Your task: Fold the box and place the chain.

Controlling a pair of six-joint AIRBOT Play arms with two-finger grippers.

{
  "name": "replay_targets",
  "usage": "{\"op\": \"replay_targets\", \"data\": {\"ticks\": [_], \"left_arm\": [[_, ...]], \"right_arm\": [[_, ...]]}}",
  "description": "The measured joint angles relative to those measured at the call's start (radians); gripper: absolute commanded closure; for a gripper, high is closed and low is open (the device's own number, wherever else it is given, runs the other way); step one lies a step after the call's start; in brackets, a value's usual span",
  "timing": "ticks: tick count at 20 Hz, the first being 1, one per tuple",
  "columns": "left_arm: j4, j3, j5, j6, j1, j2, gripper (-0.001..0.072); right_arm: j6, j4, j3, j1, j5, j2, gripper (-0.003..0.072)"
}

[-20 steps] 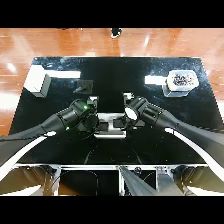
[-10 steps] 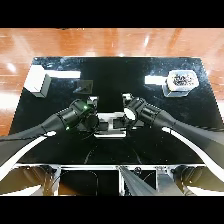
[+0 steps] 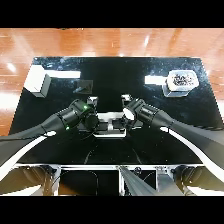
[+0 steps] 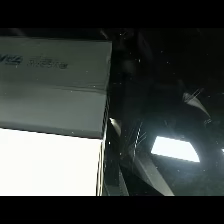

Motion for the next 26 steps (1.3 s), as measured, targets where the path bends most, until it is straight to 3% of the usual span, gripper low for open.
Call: {"op": "replay_targets", "data": {"ticks": [26], "left_arm": [[-0.001, 0.000, -0.002, 0.000, 0.000, 0.000, 0.0687]], "right_arm": [[-0.025, 0.004, 0.000, 0.000, -0.007, -0.020, 0.0439]]}}
